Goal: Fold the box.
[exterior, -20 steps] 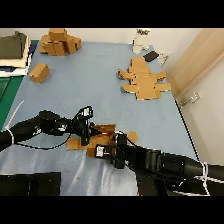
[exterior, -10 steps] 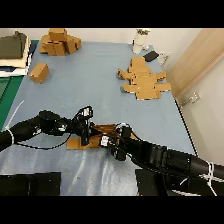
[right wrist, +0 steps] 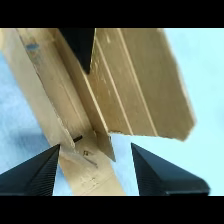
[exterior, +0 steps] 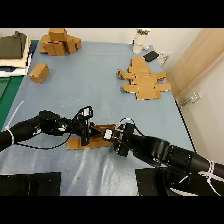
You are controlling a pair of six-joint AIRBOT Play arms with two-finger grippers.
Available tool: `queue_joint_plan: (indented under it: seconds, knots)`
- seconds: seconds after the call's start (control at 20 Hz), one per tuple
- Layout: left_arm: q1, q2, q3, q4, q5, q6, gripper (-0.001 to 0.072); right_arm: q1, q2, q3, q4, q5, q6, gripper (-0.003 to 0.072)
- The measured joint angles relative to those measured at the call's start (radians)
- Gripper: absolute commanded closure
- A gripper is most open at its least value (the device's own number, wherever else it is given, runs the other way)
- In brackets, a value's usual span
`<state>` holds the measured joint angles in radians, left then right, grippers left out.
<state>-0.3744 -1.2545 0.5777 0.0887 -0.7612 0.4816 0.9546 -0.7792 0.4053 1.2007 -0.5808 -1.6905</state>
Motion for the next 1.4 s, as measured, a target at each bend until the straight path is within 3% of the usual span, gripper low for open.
queue_joint_plan:
  seconds: [0.2, 0.35, 0.5, 0.85, 1.4]
  knots:
    - [0.0, 0.0, 0.0, 0.0, 0.0, 0.0, 0.0697, -0.167, -0.011, 0.0, 0.414, 0.018, -0.526, -0.0032]
    - [0.0, 0.0, 0.0, 0.0, 0.0, 0.0, 0.0697, -0.311, -0.063, 0.019, 0.747, -0.042, -0.952, -0.0032]
    - [0.0, 0.0, 0.0, 0.0, -0.001, 0.0, 0.0697, -0.4, -0.156, 0.068, 0.904, -0.117, -1.16, -0.0032]
    - [0.0, 0.0, 0.0, 0.0, 0.0, 0.0, 0.0697, -0.452, -0.311, 0.128, 1.01, -0.175, -1.279, -0.0026]
    - [0.0, 0.0, 0.0, 0.0, 0.0, 0.0, 0.0697, -0.456, -0.334, 0.135, 1.02, -0.193, -1.269, -0.0014]
